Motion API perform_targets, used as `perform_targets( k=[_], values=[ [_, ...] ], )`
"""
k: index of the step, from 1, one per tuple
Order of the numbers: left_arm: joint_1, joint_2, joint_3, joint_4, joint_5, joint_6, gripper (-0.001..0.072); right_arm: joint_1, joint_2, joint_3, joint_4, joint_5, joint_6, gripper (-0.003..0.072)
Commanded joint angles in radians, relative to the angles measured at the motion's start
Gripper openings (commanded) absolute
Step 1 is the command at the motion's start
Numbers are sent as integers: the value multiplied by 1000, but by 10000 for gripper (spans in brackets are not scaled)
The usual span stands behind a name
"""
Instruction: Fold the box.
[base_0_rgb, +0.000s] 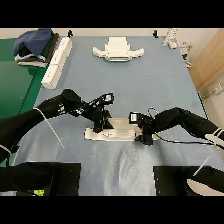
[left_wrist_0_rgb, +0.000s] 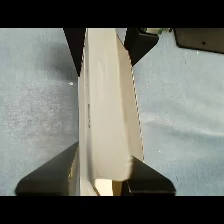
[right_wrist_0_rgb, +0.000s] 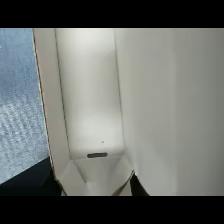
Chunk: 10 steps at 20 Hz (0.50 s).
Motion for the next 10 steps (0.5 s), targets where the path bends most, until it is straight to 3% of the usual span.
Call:
perform_targets(
  k=[1, 8, 9, 10],
  values=[
    [12, 11, 2, 5, -4, -53, 303, 1, 0, 0, 1, 3, 0, 522],
    [148, 220, 8, 269, -140, -494, 302, 1, 0, 0, 1, 3, 0, 523],
    [158, 246, 8, 283, -188, -562, 197, 1, 0, 0, 1, 3, 0, 522],
    [158, 264, 8, 283, -248, -618, 37, 1, 0, 0, 1, 3, 0, 523]
  ],
)
